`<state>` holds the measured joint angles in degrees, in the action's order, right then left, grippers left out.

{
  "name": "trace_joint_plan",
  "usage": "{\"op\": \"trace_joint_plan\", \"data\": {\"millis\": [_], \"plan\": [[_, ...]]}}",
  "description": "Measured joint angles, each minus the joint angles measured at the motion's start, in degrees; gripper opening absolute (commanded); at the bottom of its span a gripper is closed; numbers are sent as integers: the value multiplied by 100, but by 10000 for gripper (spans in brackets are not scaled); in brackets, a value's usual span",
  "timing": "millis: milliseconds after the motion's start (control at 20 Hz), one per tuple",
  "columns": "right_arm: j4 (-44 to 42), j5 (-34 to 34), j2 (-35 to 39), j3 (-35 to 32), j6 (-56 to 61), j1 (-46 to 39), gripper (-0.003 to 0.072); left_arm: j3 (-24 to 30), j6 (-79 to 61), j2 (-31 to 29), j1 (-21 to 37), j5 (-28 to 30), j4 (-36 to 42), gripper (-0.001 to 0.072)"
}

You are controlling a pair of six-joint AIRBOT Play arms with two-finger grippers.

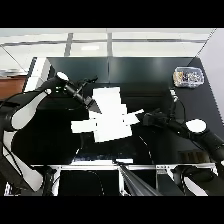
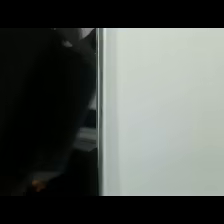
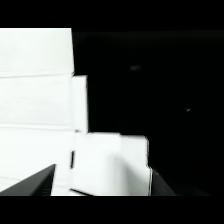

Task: Fold the box and place the chain.

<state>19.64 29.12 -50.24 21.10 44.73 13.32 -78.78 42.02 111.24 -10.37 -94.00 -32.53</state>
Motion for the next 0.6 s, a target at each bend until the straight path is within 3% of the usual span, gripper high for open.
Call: {"op": "trace_joint_plan", "data": {"millis": [100, 350, 450, 600], "plan": [[568, 461, 33, 317, 26, -372, 711, -103, 94, -57, -2, -42, -94, 22], [2315, 2555, 101, 1556, 363, -1641, 711, 50, 328, -741, -142, 142, -503, 22], [2848, 3117, 107, 1864, 424, -1982, 711, 610, 70, -1353, -330, 586, -492, 24], [3558, 3445, 111, 2083, 474, -2240, 711, 2000, -894, -2505, -632, 1961, -175, 26]]}}
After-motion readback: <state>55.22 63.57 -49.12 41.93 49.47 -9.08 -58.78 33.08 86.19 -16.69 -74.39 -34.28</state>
